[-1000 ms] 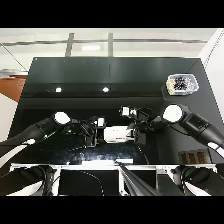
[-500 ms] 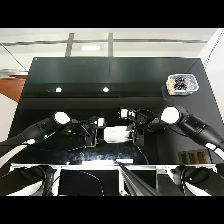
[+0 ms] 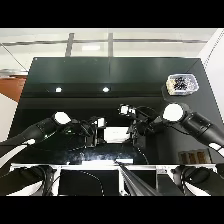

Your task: Fold the box and place the chain.

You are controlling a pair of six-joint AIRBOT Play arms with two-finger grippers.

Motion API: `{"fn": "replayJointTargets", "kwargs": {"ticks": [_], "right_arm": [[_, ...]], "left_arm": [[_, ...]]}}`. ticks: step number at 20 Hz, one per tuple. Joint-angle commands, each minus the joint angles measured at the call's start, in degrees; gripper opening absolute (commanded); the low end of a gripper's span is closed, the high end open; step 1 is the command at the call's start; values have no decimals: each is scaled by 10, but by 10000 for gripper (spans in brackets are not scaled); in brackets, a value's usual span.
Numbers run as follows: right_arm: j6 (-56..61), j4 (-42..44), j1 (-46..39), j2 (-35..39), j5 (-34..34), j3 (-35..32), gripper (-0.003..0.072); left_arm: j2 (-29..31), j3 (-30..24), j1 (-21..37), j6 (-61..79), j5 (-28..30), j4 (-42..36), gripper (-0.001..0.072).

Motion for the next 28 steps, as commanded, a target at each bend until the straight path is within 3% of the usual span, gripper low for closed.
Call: {"fn": "replayJointTargets", "kwargs": {"ticks": [1, 2, 3, 6, 12, 16, 28], "right_arm": [[104, 2, -16, 7, 62, 17, 299], [139, -1, -31, 7, 67, 17, 67], [169, -1, -47, 7, 66, 17, 27], [244, 55, -94, 6, 52, -3, 27], [265, 268, -110, -48, 8, -61, 29], [288, 252, -104, -69, -45, -63, 30], [297, 209, -96, -110, -58, -71, 30]], "left_arm": [[0, 0, 0, 1, 0, 0, 593], [0, 0, 0, 1, 0, 0, 593], [0, 0, 0, 1, 0, 0, 593], [0, 0, 0, 1, 0, 0, 593], [0, 0, 0, 1, 0, 0, 593], [0, 0, 0, 1, 0, 0, 593], [0, 0, 0, 1, 0, 0, 593]]}}
